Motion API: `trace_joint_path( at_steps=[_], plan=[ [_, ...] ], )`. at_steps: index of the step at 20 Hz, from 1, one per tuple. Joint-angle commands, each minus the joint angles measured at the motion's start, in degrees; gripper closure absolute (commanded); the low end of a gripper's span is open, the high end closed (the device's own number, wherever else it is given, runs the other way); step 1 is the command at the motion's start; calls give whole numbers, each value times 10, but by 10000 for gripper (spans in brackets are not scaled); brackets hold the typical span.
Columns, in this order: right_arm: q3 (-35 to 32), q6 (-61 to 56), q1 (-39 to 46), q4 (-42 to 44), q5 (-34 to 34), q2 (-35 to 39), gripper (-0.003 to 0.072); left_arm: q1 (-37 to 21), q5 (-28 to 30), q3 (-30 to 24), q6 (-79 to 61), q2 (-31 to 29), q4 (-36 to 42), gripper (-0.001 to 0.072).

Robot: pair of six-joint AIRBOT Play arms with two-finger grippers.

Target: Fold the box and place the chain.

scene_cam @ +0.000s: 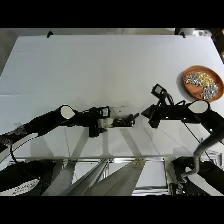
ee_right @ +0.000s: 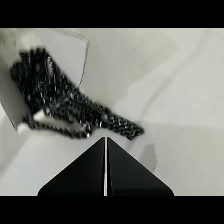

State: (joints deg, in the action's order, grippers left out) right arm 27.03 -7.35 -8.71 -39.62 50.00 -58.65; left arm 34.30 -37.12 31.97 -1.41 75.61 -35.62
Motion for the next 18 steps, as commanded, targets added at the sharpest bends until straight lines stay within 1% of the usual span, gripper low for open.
trace_joint_path(
  at_steps=[1,3,4,5,8,10,12,16,18],
  plan=[
    [0,158,-40,-86,0,-39,629,0,0,0,0,0,0,502],
    [0,174,-59,-70,-23,-44,269,0,0,0,0,0,0,502],
    [0,180,-64,-56,-34,-44,221,0,0,0,0,0,0,502],
    [0,185,-63,-45,-36,-44,210,0,0,0,0,0,0,502],
    [0,209,-63,-42,-35,-44,213,0,0,0,0,0,0,502],
    [-1,214,-64,-17,-36,-44,251,0,0,0,0,0,0,502],
    [-2,214,-83,-3,-58,-44,250,0,0,0,0,0,0,502],
    [-2,214,-118,-5,-137,-44,250,0,0,0,0,0,0,502],
    [-2,213,-119,-3,-138,-50,251,0,0,0,0,0,0,502]
  ],
)
